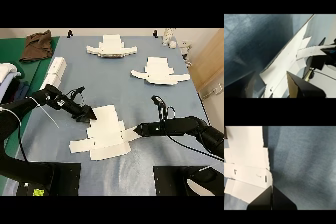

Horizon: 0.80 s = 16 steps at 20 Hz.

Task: Fold the box.

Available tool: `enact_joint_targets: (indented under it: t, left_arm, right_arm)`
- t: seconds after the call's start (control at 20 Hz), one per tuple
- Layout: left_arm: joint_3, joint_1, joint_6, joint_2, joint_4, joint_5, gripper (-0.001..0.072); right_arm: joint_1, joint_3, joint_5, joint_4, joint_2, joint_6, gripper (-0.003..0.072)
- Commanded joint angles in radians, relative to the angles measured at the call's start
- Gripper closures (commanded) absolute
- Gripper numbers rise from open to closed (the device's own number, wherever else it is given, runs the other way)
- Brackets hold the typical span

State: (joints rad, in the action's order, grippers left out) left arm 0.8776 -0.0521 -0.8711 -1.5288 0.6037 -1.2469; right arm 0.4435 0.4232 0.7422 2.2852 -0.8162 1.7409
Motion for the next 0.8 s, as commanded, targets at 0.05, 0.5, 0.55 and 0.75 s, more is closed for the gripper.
enact_joint_targets:
  t: [0.05,0.5,0.55,0.75]
  left_arm:
    - [0.006,-0.049,0.097,-0.037,-0.088,-0.011,0.0123]
    - [0.016,-0.054,0.116,-0.037,-0.085,-0.062,0.0306]
    - [0.016,-0.054,0.116,-0.037,-0.085,-0.061,0.0306]
    - [0.016,-0.055,0.129,-0.037,-0.087,-0.060,0.0307]
  right_arm:
    - [0.001,-0.001,0.006,0.000,0.001,0.003,0.0690]
    - [0.001,-0.001,0.010,0.000,0.001,0.003,0.0690]
    - [0.001,-0.001,0.010,0.000,0.001,0.004,0.0690]
    - [0.001,-0.001,0.010,0.000,0.001,0.005,0.0690]
